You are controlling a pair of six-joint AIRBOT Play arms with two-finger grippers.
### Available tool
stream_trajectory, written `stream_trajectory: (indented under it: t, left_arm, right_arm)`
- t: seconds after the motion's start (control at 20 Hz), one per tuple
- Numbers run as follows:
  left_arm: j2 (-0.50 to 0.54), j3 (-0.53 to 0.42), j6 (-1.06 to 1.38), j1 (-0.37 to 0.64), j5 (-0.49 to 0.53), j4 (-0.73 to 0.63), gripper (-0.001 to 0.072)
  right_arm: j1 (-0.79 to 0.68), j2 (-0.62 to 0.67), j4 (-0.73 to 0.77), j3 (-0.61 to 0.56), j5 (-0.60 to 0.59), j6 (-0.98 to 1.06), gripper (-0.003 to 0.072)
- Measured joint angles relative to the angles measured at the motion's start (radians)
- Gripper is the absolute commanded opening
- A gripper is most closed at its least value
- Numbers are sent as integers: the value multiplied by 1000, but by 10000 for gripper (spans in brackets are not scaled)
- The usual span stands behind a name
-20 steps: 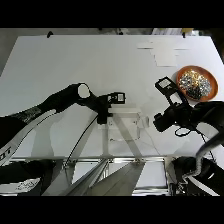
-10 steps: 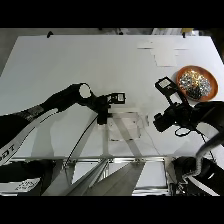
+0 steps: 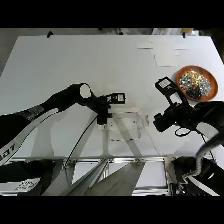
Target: Fold the box and place the chain.
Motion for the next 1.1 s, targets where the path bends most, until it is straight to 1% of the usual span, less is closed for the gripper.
stream_trajectory:
  t: [0.05, 0.2, 0.25, 0.35, 0.45, 0.6, 0.75, 0.85, 0.95, 1.1]
  left_arm:
    - [0, 0, 0, 0, 0, 0, 11]
    - [0, 0, 0, 0, -2, -1, 11]
    - [0, 0, 0, 0, -2, -2, 11]
    - [0, 0, -1, 0, -2, -3, 11]
    - [0, 0, -1, 0, -2, -3, 11]
    - [0, 0, -1, 0, -3, -5, 11]
    - [0, 0, -1, 0, -3, -5, 11]
    - [0, 0, -1, 0, -3, -6, 11]
    - [0, 0, -1, 0, -3, -6, 11]
    - [0, 0, -1, 0, -3, -6, 11]
  right_arm:
    - [0, 0, 0, 0, 0, 0, 375]
    - [0, 0, 11, 0, -5, -13, 91]
    - [0, 0, 23, 0, -14, -31, 16]
    - [0, 0, 63, -2, -43, -99, 15]
    - [0, 0, 134, -14, -92, -238, 14]
    - [0, -4, 307, -54, -175, -510, 14]
    - [1, -27, 444, -81, -192, -708, 15]
    - [0, -39, 480, -93, -180, -801, 14]
    - [1, -45, 495, -119, -198, -888, 15]
    - [16, -48, 438, -198, -264, -1036, 15]
